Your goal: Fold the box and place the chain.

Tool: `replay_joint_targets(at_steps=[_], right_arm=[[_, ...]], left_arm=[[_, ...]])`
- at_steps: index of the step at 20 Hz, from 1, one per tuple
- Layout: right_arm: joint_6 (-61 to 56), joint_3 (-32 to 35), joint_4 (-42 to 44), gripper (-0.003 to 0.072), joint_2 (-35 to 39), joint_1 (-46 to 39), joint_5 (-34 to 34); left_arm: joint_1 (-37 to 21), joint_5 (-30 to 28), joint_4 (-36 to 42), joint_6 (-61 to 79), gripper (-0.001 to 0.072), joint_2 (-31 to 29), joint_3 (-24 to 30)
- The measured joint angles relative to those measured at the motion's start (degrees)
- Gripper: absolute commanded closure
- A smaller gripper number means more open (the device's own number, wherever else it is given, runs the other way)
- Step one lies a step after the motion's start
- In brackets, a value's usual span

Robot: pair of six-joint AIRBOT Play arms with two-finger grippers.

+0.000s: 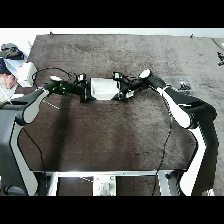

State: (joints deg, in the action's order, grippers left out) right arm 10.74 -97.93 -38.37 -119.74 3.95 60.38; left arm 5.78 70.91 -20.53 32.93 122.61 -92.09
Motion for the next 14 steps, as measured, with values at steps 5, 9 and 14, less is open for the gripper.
replay_joint_targets(at_steps=[5, 9, 14], right_arm=[[0.0, 0.0, 0.0, 0.0412, 0.0, 0.0, 0.0], [0.0, 0.0, 0.0, 0.0412, 0.0, 0.0, 0.0], [0.0, 0.0, 0.24, 0.0099, 0.0, 0.0, 0.04]], left_arm=[[0.0, 0.0, 0.0, 0.0, 0.0505, 0.0, 0.0], [0.0, 0.0, 0.0, 0.0, 0.0505, 0.0, -0.02], [0.0, 0.0, 0.0, 0.0, 0.0505, 0.0, 0.0]])
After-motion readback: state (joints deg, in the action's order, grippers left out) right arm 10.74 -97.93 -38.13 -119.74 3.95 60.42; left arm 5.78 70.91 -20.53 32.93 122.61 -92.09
